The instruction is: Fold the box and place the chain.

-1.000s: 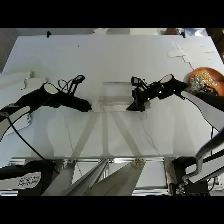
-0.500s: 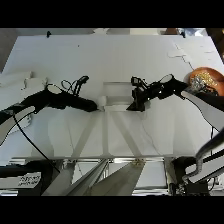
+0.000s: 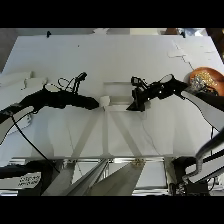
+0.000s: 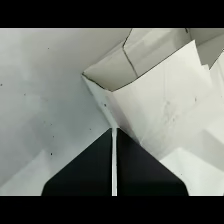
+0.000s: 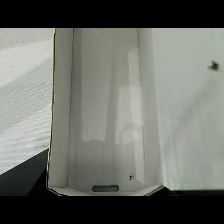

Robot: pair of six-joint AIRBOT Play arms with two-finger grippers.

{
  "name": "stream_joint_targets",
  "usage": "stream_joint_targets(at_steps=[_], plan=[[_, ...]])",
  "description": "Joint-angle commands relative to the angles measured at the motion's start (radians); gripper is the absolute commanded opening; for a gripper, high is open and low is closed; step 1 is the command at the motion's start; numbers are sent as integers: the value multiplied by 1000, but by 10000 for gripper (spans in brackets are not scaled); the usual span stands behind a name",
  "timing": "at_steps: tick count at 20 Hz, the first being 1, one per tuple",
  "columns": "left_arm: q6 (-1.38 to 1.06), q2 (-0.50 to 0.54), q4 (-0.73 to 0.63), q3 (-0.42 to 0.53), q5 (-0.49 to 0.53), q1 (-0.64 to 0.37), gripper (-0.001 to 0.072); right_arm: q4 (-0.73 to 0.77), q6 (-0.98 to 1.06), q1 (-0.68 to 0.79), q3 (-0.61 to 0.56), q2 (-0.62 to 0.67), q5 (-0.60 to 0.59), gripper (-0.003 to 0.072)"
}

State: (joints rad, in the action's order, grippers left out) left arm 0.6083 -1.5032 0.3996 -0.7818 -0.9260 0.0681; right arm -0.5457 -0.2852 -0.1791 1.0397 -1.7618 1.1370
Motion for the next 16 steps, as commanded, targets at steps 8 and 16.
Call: stream_joint_targets(at_steps=[8, 16], plan=[[-67, 16, -56, -1, -44, -32, 263, 0, 0, 0, 1, 1, 0, 414], [-164, 13, -172, -1, -77, -29, 420, 0, 0, 0, 1, 1, 0, 414]])
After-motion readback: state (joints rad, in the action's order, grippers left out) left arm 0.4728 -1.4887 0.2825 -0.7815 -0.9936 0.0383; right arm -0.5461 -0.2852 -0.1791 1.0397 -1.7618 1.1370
